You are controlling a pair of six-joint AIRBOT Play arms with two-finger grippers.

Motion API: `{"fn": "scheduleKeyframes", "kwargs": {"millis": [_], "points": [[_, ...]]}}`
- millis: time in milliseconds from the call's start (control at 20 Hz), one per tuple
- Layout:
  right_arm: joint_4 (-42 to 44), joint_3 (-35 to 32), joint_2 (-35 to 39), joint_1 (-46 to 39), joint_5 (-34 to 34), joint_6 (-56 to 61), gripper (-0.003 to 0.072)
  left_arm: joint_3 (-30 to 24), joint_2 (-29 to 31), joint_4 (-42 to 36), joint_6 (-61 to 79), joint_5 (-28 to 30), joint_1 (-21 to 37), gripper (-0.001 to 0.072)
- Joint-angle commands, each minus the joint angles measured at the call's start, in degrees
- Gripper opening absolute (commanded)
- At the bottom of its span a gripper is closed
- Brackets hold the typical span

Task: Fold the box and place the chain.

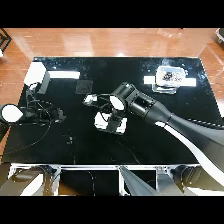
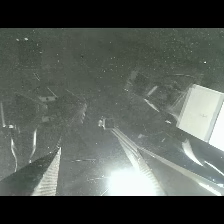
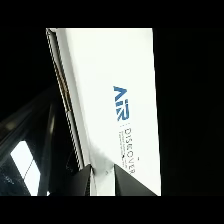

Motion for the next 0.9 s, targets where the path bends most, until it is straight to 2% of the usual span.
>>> {"fn": "scheduleKeyframes", "kwargs": {"millis": [0, 250, 300, 350, 500, 600, 650, 700, 750, 850], "points": [[1.73, -0.33, -0.11, 0.07, 0.26, 0.0, 0.0169, -0.02, 0.0, 0.0, -0.02, 0.0, 0.0, 0.0573], [4.17, -3.32, -0.11, 0.07, -1.4, 0.72, 0.0171, -0.02, 0.0, 0.0, 0.0, -0.02, 0.0, 0.0573], [3.78, -3.28, 0.11, 0.0, -2.32, 2.29, 0.0303, -0.02, 0.0, 0.0, 0.0, -0.02, 0.0, 0.0573], [3.65, -3.26, 0.79, -0.28, -3.37, 3.65, 0.0373, -0.02, 0.0, 0.0, -0.02, -0.02, 0.0, 0.0573], [3.61, -3.28, 5.18, -2.34, -3.34, 6.29, 0.0373, -0.02, 0.0, 0.0, 0.0, -0.02, 0.0, 0.0573], [3.87, -3.34, 9.2, -5.4, -1.79, 11.98, 0.0372, -0.02, 0.0, -0.02, 0.0, -0.07, -0.04, 0.0573], [5.55, -4.11, 11.45, -7.39, -0.83, 13.97, 0.0334, -0.02, 0.0, -0.04, 0.0, -0.09, -0.04, 0.0573], [8.07, -5.88, 13.79, -9.35, -0.96, 16.13, 0.0172, -0.02, 0.0, -0.04, 0.0, -0.11, -0.04, 0.0573], [11.37, -9.11, 16.46, -11.3, -2.36, 18.75, 0.006, -0.02, 0.0, -0.09, 0.28, -0.13, -0.04, 0.0573], [19.96, -18.49, 21.33, -13.57, -9.2, 23.43, 0.006, -0.02, -0.02, -1.36, 2.38, -0.11, -0.04, 0.0573]]}}
